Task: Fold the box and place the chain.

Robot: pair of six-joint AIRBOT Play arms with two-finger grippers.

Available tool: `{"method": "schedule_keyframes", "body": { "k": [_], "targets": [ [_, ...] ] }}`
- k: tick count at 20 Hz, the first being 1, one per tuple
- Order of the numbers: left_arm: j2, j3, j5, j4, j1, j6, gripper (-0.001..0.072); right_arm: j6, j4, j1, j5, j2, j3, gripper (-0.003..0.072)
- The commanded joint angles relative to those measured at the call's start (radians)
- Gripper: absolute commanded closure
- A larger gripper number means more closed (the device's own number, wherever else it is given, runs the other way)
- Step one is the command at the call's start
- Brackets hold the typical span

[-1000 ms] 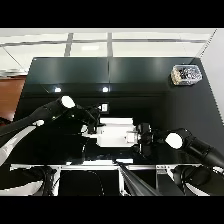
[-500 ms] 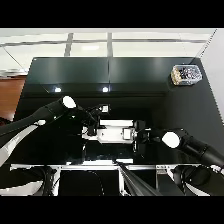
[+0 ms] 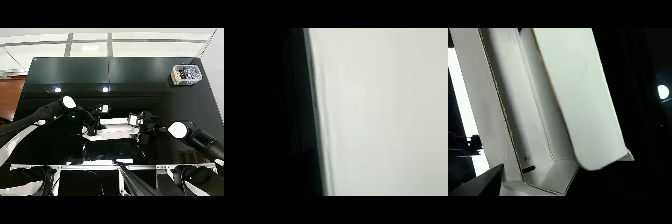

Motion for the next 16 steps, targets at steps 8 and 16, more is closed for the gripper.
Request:
{"method": "schedule_keyframes", "body": {
  "k": [8, 16],
  "targets": [
    [-0.001, 0.0, 0.035, 0.001, 0.002, 0.002, 0.0684, -0.14, 0.141, -0.018, 0.056, -0.039, 0.002, 0.0012],
    [0.0, 0.002, 0.037, 0.001, 0.001, 0.002, 0.0684, -0.491, 0.368, -0.132, 0.163, -0.13, 0.001, 0.0013]
  ]
}}
